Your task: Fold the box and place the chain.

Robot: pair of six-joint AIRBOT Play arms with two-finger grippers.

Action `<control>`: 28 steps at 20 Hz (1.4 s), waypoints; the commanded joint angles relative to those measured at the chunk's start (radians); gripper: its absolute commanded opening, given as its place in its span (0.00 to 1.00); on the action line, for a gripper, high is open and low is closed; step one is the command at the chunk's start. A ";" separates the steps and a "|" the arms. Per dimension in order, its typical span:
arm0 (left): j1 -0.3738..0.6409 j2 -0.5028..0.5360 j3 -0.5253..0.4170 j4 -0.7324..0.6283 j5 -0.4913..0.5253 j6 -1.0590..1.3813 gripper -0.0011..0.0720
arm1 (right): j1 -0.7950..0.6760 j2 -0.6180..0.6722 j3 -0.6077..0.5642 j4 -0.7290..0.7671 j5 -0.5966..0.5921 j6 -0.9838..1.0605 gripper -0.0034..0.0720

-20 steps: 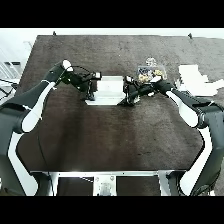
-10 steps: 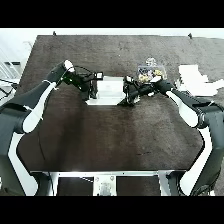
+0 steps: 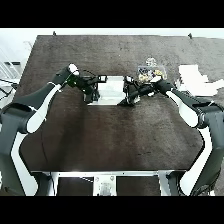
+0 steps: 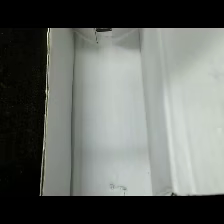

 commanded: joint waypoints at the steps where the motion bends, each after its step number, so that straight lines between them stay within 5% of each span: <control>1: -0.002 -0.003 0.000 -0.017 0.000 0.000 0.29 | 0.001 -0.001 0.001 0.001 0.000 0.002 0.75; 5: -0.002 -0.003 -0.001 -0.017 -0.001 0.000 0.29 | 0.001 -0.001 0.001 0.001 0.000 0.002 0.75; 7: -0.002 -0.003 0.000 -0.029 0.000 0.000 0.61 | 0.001 -0.001 0.001 0.001 0.000 0.002 0.75; 14: -0.002 -0.003 0.000 -0.051 -0.002 0.002 0.62 | 0.001 -0.001 0.001 0.001 0.000 0.002 0.75; 15: -0.002 -0.003 0.000 -0.053 0.000 0.000 0.90 | 0.001 -0.001 0.001 0.001 0.000 0.002 0.75; 17: -0.002 -0.003 -0.001 -0.060 0.003 0.001 0.92 | 0.001 -0.001 0.001 0.001 0.000 0.002 0.75; 18: -0.002 -0.003 0.000 -0.059 0.003 0.000 0.82 | 0.001 -0.001 0.001 0.001 0.000 0.002 0.75; 23: -0.001 -0.003 0.000 -0.057 -0.002 0.001 0.81 | 0.001 -0.001 0.001 0.001 0.000 0.002 0.75; 25: 0.008 -0.002 0.003 -0.042 -0.026 0.005 0.30 | 0.001 -0.001 0.001 0.001 0.000 0.002 0.75; 27: 0.029 0.002 0.005 -0.040 -0.056 0.011 0.04 | 0.001 -0.001 0.001 0.001 0.000 0.002 0.75; 28: 0.043 0.004 0.006 -0.044 -0.078 0.018 0.04 | 0.001 -0.001 0.001 0.001 0.000 0.002 0.75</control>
